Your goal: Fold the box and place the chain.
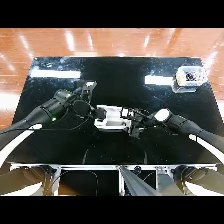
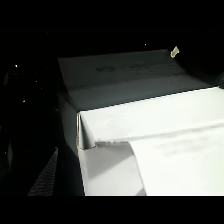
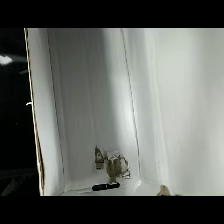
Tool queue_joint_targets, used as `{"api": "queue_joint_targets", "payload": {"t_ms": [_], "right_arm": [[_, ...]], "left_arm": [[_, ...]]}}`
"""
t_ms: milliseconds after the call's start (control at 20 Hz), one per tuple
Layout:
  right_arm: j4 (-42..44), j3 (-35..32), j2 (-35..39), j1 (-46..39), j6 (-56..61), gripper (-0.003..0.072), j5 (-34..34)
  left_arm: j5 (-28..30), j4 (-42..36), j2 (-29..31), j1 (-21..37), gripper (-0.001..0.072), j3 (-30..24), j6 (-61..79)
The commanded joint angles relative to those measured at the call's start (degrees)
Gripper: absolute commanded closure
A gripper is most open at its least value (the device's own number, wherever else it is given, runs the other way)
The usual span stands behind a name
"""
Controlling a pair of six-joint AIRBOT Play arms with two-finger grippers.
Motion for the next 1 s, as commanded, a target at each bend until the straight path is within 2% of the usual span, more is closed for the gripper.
{"api": "queue_joint_targets", "payload": {"t_ms": [0,250,400,700,950], "right_arm": [[0.02,0.0,-0.04,0.0,0.02,0.0143,0.0],[0.02,0.0,-0.04,0.0,0.02,0.0142,0.0],[0.02,0.02,-0.04,0.0,0.02,0.0143,-0.02],[0.02,0.0,-0.04,0.0,0.02,0.0143,0.0],[0.02,0.02,-0.04,0.0,0.02,0.0143,0.0]], "left_arm": [[-0.11,2.1,-0.83,-1.18,0.0111,0.07,-0.46],[-1.16,3.39,-1.42,-2.08,0.0112,0.07,-2.03],[-1.11,5.31,-2.12,-2.71,0.0157,0.07,-5.22],[-2.49,8.79,-4.17,-6.08,0.0157,0.11,-9.66],[-3.32,9.42,-4.17,-6.4,0.0159,0.11,-10.84]]}}
